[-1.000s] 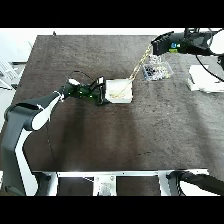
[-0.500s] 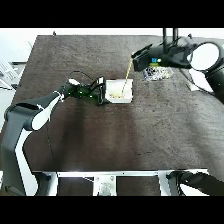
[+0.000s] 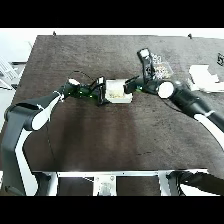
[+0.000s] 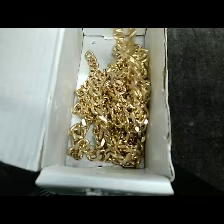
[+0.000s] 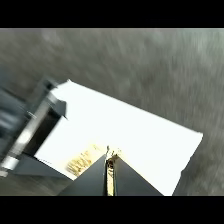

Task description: Fold the box and place the chain.

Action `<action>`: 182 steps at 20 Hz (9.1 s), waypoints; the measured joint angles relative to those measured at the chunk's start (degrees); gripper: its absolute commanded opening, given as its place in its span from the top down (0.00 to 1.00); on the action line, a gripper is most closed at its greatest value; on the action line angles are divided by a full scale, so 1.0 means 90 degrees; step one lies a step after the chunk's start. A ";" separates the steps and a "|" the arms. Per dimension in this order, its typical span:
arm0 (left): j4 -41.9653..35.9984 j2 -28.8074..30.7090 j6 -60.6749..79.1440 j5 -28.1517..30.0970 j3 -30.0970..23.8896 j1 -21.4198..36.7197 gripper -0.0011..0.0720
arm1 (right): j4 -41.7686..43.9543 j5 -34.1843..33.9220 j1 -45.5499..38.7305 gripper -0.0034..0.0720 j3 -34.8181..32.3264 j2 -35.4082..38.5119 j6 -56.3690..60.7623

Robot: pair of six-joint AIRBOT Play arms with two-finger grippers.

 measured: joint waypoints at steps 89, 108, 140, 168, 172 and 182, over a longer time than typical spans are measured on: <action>0.0000 0.0000 0.0002 0.0000 0.0000 0.0000 0.28 | 0.3558 0.5064 -0.1668 0.43 0.3067 -0.3135 -0.7609; 0.0000 0.0000 0.0002 0.0002 0.0000 0.0002 0.28 | 0.3495 0.4850 -0.1627 0.43 0.3191 -0.3245 -0.7536; -0.0005 0.0000 0.0000 0.0005 0.0000 0.0002 0.28 | 0.4874 0.4971 -0.1851 0.94 0.2426 -0.3262 -0.7694; 0.0374 0.1741 -0.2064 -0.0648 -0.0141 0.1132 0.97 | 0.5693 0.5319 -0.2640 0.94 0.1005 0.0566 -0.6513; 0.0529 0.2795 -0.2637 0.0189 -0.0372 0.2278 0.97 | 0.5700 0.5316 -0.2647 0.94 0.0981 0.0614 -0.6278; 0.0665 0.2565 -0.3585 0.2453 -0.0804 0.4333 0.96 | 0.6122 0.5200 -0.2642 0.94 0.0665 0.0627 -0.6156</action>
